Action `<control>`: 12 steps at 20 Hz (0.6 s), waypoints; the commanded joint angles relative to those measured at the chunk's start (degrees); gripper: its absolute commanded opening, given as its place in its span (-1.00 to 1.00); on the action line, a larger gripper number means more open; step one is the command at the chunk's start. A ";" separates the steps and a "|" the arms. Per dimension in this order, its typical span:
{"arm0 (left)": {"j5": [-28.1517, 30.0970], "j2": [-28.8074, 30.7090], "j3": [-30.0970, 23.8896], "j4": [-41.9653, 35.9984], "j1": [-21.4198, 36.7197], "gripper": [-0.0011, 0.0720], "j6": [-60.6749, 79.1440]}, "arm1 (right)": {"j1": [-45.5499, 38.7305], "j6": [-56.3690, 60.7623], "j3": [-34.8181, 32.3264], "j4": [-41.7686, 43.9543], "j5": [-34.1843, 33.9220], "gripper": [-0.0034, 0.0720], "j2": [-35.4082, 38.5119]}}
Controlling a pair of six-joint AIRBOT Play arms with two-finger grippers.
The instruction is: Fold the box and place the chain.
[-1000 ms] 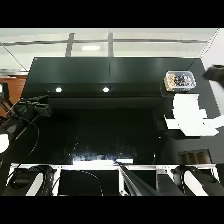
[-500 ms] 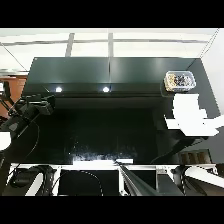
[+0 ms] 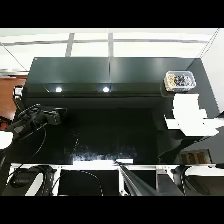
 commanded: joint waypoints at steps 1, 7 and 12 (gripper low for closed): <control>-2.29 -0.09 0.02 -1.99 0.00 0.98 -0.07 | 1.75 -3.89 1.70 0.37 2.29 0.37 -3.04; -2.34 -0.09 0.02 -2.43 -0.02 0.98 -0.07 | 2.03 -4.72 1.53 4.83 6.47 -0.88 -3.50; -2.56 -0.09 0.02 -3.82 0.09 0.97 -0.26 | 2.27 -4.98 -2.54 23.43 17.38 -0.88 -1.88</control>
